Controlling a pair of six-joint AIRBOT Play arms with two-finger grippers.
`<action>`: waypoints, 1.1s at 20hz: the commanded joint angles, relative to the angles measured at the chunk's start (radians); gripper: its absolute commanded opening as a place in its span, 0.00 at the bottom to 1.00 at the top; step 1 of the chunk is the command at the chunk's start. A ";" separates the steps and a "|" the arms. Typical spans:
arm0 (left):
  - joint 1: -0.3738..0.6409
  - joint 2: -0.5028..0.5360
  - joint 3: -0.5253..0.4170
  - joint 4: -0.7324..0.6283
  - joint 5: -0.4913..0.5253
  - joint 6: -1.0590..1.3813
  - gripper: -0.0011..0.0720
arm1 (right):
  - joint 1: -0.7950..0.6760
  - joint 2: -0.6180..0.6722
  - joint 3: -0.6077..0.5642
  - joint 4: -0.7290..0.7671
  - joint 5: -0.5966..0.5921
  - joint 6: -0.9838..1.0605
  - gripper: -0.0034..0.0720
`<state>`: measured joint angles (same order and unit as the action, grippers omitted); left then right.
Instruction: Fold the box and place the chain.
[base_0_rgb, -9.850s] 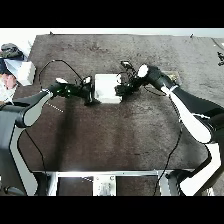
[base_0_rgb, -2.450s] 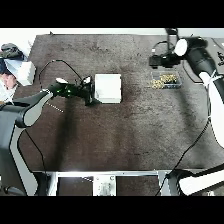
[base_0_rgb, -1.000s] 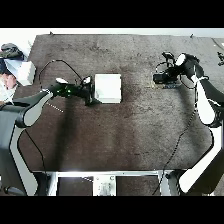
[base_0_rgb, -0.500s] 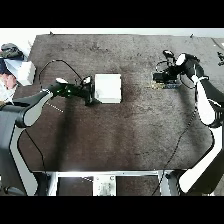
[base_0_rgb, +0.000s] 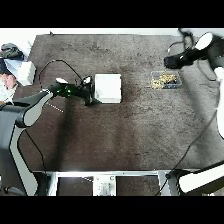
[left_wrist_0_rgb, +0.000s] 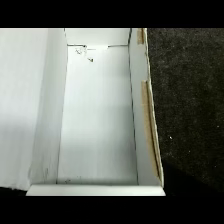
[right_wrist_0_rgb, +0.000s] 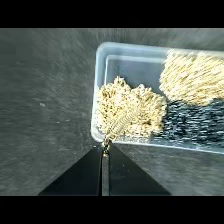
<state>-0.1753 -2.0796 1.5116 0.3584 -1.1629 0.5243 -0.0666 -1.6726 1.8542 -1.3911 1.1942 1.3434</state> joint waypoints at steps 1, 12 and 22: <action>0.000 0.001 0.001 0.000 0.000 0.000 0.58 | 0.000 0.195 0.001 0.001 -0.002 -0.023 0.06; 0.000 0.001 0.001 0.000 0.000 0.000 0.58 | 0.234 0.577 0.001 0.010 -0.280 -0.043 0.06; 0.000 0.001 0.001 0.000 0.000 0.000 0.58 | 0.586 0.505 -0.153 0.016 -0.280 -0.038 0.06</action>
<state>-0.1753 -2.0796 1.5116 0.3588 -1.1625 0.5240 0.4458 -1.1347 1.7596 -1.3796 0.9463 1.3014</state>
